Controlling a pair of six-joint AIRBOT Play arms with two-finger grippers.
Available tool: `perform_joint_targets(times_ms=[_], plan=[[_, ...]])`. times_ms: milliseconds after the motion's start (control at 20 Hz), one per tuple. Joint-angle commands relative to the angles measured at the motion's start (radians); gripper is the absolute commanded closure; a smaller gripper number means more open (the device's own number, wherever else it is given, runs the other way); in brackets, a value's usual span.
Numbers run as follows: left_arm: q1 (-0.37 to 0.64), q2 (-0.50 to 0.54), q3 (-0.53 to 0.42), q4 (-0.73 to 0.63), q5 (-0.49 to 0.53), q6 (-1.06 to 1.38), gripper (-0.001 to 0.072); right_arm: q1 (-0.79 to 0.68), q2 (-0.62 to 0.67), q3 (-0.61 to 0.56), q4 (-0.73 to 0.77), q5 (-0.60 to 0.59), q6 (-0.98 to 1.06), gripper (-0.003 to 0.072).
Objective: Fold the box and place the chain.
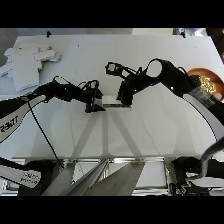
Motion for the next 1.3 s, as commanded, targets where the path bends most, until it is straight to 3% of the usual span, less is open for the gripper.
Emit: perform_joint_targets(times_ms=[0, 300, 350, 700, 900, 1000, 1250], plan=[[0.001, 0.001, 0.001, 0.0, 0.0, 0.0, 0.0429, 0.0, -0.028, -0.005, -0.014, -0.009, -0.013, 0.0445], [0.001, 0.001, 0.001, 0.0, 0.0, 0.0, 0.0429, 0.003, -0.035, -0.005, -0.018, 0.05, -0.012, 0.0479], [0.001, 0.001, 0.001, 0.0, 0.0, 0.0, 0.0429, 0.007, -0.037, -0.006, -0.027, 0.066, -0.013, 0.0539], [0.001, 0.001, 0.001, 0.0, 0.0, 0.0, 0.0429, 0.034, -0.052, -0.054, -0.028, 0.069, -0.009, 0.0541], [0.001, 0.001, 0.001, 0.0, 0.0, 0.0, 0.0429, 0.036, -0.052, -0.054, -0.026, 0.071, -0.009, 0.0476], [0.001, 0.001, 0.001, 0.0, 0.0, 0.0, 0.0429, 0.036, -0.052, -0.054, -0.026, 0.071, -0.009, 0.0294], [0.001, 0.001, 0.001, 0.0, 0.0, 0.0, 0.0429, 0.036, -0.047, -0.054, -0.003, 0.074, -0.009, 0.0273]])
